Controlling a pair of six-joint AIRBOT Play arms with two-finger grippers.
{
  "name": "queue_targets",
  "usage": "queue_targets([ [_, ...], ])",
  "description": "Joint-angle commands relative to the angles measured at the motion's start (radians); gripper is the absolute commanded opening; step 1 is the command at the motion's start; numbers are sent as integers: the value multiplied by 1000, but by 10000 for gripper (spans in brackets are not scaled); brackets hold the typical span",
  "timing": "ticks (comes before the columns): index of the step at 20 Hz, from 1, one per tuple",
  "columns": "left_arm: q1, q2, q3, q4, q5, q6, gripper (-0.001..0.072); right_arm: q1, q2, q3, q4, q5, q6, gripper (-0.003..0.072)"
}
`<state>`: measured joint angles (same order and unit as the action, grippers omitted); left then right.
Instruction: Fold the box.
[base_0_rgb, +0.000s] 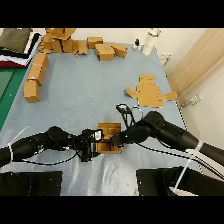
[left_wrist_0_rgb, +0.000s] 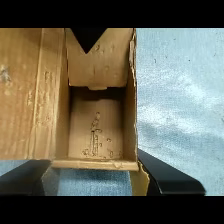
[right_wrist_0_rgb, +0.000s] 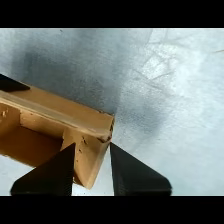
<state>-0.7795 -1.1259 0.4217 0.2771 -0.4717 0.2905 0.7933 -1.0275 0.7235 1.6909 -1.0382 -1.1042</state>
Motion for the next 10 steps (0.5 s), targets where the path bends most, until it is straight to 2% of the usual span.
queue_targets([
  [1,0,-1,1,0,0,0,370,107,-111,95,-82,-103,209,349],
  [4,0,0,1,0,0,0,370,159,-200,146,-160,-229,354,350],
  [10,0,-1,1,0,0,0,370,179,-257,165,-163,-202,443,350],
])
